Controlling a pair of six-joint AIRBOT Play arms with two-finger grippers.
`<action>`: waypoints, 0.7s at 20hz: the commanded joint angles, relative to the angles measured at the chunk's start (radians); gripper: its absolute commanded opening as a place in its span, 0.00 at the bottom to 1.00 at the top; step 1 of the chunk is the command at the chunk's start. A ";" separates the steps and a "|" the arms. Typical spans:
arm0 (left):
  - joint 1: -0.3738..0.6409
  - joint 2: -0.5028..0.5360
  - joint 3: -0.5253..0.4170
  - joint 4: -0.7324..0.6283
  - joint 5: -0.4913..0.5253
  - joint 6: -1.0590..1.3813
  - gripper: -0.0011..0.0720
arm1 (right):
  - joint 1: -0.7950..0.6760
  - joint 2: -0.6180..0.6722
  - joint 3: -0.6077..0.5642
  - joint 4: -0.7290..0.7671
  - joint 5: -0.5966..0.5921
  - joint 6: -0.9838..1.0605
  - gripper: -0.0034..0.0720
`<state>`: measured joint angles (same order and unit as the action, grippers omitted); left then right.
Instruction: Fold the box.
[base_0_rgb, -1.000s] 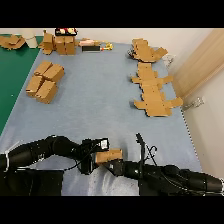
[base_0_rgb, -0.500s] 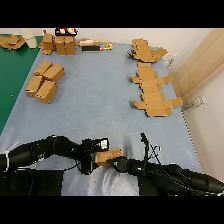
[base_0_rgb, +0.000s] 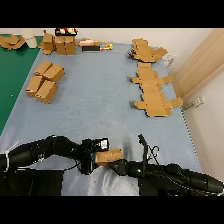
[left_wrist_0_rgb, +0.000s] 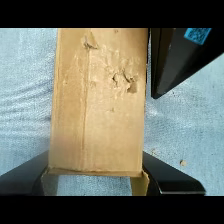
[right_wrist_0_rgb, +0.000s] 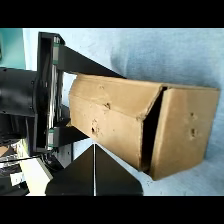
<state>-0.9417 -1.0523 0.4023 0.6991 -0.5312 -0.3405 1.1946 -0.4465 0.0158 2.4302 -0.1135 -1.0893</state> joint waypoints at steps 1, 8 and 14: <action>0.000 0.001 0.000 0.000 0.000 0.000 0.65 | 0.000 0.006 0.011 -0.002 0.007 -0.008 0.05; 0.000 0.001 0.000 0.000 0.000 0.000 0.65 | 0.000 -0.039 0.043 -0.060 0.032 -0.018 0.05; 0.000 0.001 0.000 0.000 0.000 0.000 0.65 | -0.001 -0.071 0.043 -0.059 0.061 -0.018 0.05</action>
<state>-0.9417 -1.0523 0.4023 0.6991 -0.5312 -0.3401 1.1942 -0.4965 0.0578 2.3734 -0.0673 -1.1072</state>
